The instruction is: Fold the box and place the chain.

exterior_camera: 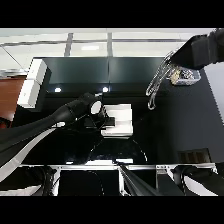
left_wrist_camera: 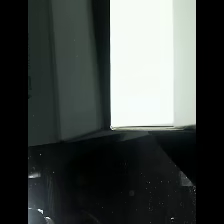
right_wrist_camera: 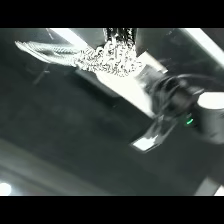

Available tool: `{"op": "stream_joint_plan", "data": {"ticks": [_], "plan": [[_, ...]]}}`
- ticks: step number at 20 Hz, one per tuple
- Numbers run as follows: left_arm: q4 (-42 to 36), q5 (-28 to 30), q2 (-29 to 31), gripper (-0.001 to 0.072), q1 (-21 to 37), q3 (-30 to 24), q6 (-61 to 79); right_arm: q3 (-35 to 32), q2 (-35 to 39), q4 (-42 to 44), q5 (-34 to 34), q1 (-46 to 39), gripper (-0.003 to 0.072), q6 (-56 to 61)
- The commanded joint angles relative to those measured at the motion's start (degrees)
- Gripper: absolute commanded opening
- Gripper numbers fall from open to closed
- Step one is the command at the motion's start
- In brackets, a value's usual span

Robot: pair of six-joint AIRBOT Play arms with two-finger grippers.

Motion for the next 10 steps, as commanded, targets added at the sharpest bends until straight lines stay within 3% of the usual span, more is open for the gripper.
{"op": "stream_joint_plan", "data": {"ticks": [1, 5, 10], "plan": [[0.0, 0.0, 0.0, 0.0027, 0.0, 0.0, 0.0, -1.0, 0.2, 5.2, 1.4, 1.6, 0.0018, -1.0], [0.0, -0.5, 0.0, 0.0027, 0.0, 0.0, 0.1, -1.0, 0.2, 13.4, 0.1, 1.6, 0.0018, -1.9], [0.0, -0.6, 0.0, 0.0024, 0.0, 0.2, 2.0, -1.1, 0.2, 16.8, -2.3, 1.7, 0.0018, -1.9]]}}
